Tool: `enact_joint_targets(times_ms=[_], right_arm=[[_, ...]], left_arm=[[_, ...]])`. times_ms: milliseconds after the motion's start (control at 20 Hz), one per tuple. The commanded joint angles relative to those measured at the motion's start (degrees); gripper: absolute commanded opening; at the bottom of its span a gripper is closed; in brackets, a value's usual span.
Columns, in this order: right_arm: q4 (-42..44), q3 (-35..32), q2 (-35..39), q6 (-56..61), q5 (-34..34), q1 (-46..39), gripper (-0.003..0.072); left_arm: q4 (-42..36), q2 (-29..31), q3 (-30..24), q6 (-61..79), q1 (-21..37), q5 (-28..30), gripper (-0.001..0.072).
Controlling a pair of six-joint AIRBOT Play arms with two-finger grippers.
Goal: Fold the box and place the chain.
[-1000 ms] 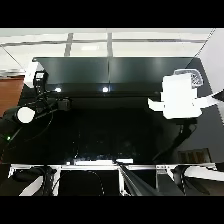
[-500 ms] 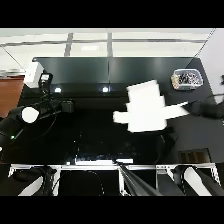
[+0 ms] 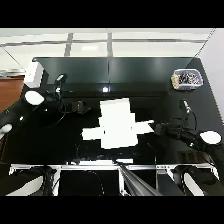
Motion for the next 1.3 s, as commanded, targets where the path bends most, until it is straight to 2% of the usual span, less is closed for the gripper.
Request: enact_joint_targets(times_ms=[0, 100, 250, 400, 500, 600, 800, 1000, 1250], right_arm=[[0.9, -1.1, 0.5, 1.2, -4.5, 4.8, 0.0010], [0.9, -1.1, 0.5, 1.2, -4.5, 4.9, 0.0010], [0.9, -1.1, 0.5, 1.2, -4.5, 4.9, 0.0010], [0.9, -1.1, 0.5, 1.2, -4.5, 4.9, 0.0010], [0.9, -1.1, 0.5, 1.2, -4.5, 4.9, 0.0010], [0.9, -1.1, 0.5, 1.2, -4.5, 4.9, 0.0010], [0.8, -1.1, 0.5, 1.2, -4.5, 4.9, 0.0010], [0.8, -1.1, 0.5, 1.2, -4.5, 4.9, 0.0011], [0.8, -1.1, 0.5, 1.2, -4.5, 4.9, 0.0011]], left_arm=[[-23.1, -11.4, 5.4, 20.4, 2.8, -23.5, 0.0699], [-23.4, -15.9, 7.2, 23.4, 0.5, -24.5, 0.0698], [-19.7, -21.5, 11.4, 23.3, -3.3, -24.9, 0.0699], [-18.6, -25.6, 15.5, 23.4, -6.1, -28.7, 0.0698], [-15.0, -27.7, 18.4, 23.3, -6.9, -32.0, 0.0697], [-10.8, -28.1, 20.3, 23.2, -6.6, -32.8, 0.0698], [-8.7, -28.0, 23.5, 20.1, -3.0, -36.2, 0.0698], [-1.9, -28.1, 24.1, 13.9, -0.3, -30.0, 0.0698], [-8.6, -29.1, 24.1, 17.1, -2.9, -29.5, 0.0698]])
